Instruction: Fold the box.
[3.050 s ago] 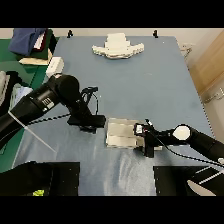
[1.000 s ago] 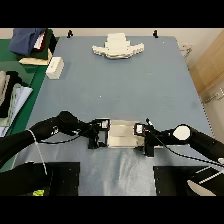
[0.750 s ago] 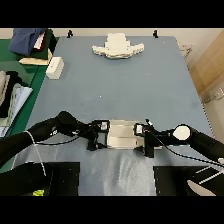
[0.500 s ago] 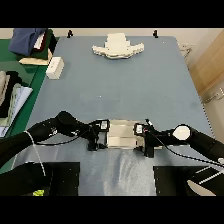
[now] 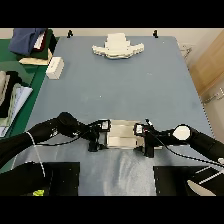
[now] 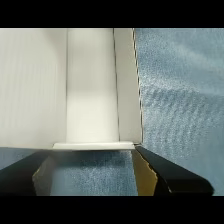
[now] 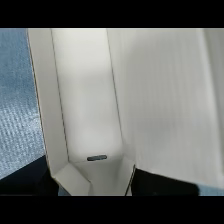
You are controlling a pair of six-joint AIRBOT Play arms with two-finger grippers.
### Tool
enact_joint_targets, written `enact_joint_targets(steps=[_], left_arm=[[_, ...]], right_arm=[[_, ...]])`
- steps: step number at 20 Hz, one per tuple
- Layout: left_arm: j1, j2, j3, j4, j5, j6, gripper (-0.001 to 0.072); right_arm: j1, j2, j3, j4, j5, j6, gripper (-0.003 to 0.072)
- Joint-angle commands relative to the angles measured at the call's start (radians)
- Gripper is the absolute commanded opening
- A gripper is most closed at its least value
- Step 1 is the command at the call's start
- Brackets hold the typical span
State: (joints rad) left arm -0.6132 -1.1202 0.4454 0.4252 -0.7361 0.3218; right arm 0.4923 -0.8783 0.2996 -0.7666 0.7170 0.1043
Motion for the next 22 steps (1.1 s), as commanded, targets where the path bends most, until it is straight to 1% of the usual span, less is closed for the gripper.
enact_joint_targets(steps=[1, 5, 8, 9, 11, 13, 22], left_arm=[[-0.042, -0.018, -0.001, -0.026, 0.048, -0.001, 0.0696], [-0.067, -0.021, -0.006, -0.028, 0.101, -0.05, 0.0695], [-0.066, -0.021, -0.006, -0.025, 0.101, -0.054, 0.0694], [-0.066, -0.021, -0.006, -0.024, 0.1, -0.054, 0.0638], [-0.066, -0.021, -0.006, -0.02, 0.1, -0.054, 0.0636], [-0.067, -0.021, -0.006, -0.02, 0.098, -0.053, 0.0409], [-0.066, -0.021, -0.006, -0.014, 0.09, -0.05, 0.0412]], right_arm=[[0.0, 0.0, 0.0, 0.0, 0.0, 0.0, 0.052], [0.0, 0.0, 0.0, 0.0, 0.0, 0.0, 0.052], [0.0, 0.0, 0.0, 0.0, 0.0, 0.0, 0.052], [0.0, 0.0, 0.0, 0.0, 0.0, 0.0, 0.052], [0.0, 0.0, 0.0, 0.0, 0.0, 0.0, 0.052], [0.0, 0.0, 0.0, 0.0, 0.0, 0.0, 0.052], [0.0, 0.0, 0.0, 0.0, 0.0, 0.0, 0.0519]])
